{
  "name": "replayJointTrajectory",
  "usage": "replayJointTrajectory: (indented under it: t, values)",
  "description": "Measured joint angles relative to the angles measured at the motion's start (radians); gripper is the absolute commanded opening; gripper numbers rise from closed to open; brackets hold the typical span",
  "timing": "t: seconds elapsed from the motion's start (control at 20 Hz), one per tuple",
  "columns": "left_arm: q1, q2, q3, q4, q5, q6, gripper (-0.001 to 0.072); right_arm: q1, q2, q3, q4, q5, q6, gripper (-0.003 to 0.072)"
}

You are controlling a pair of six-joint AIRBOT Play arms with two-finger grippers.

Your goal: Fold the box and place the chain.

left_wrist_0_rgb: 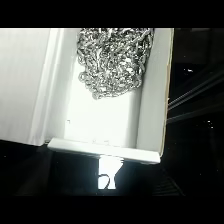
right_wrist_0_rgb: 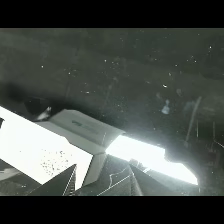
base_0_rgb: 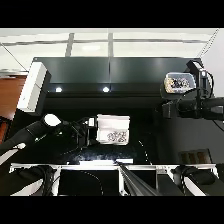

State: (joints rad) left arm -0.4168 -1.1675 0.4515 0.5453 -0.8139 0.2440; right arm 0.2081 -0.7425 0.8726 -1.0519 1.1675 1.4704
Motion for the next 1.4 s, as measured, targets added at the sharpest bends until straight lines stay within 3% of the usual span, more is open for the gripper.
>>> replayJointTrajectory:
  t: [0.35, 0.4, 0.55, 0.65, 0.85, 1.05, 1.2, 1.4]
  values:
    - [-0.018, -0.003, 0.002, -0.006, -0.032, 0.016, 0.0694, 0.001, 0.0, 0.0, -0.001, -0.002, 0.0, 0.0398]
    - [-0.02, -0.003, 0.002, -0.006, -0.033, 0.018, 0.0627, 0.001, 0.0, -0.001, -0.001, -0.002, 0.0, 0.0398]
    - [-0.024, -0.003, 0.002, -0.006, -0.032, 0.019, 0.0331, 0.002, -0.001, -0.002, -0.021, -0.008, 0.013, 0.0402]
    - [-0.025, -0.003, 0.002, -0.005, -0.032, 0.019, 0.0326, 0.003, -0.005, -0.002, -0.053, -0.014, 0.048, 0.072]
    - [-0.026, -0.003, 0.002, -0.004, -0.032, 0.019, 0.0327, 0.043, -0.063, -0.002, -0.051, -0.009, 0.048, 0.072]
    - [-0.026, -0.003, 0.002, -0.004, -0.032, 0.019, 0.0328, 0.076, -0.202, -0.001, 0.009, -0.132, -0.023, 0.072]
    - [-0.026, -0.003, 0.002, -0.004, -0.032, 0.019, 0.0327, 0.097, -0.333, -0.001, 0.126, -0.178, -0.19, 0.072]
    - [-0.026, -0.003, 0.002, -0.004, -0.032, 0.018, 0.0327, 0.113, -0.448, -0.001, 0.33, -0.109, -0.484, 0.072]
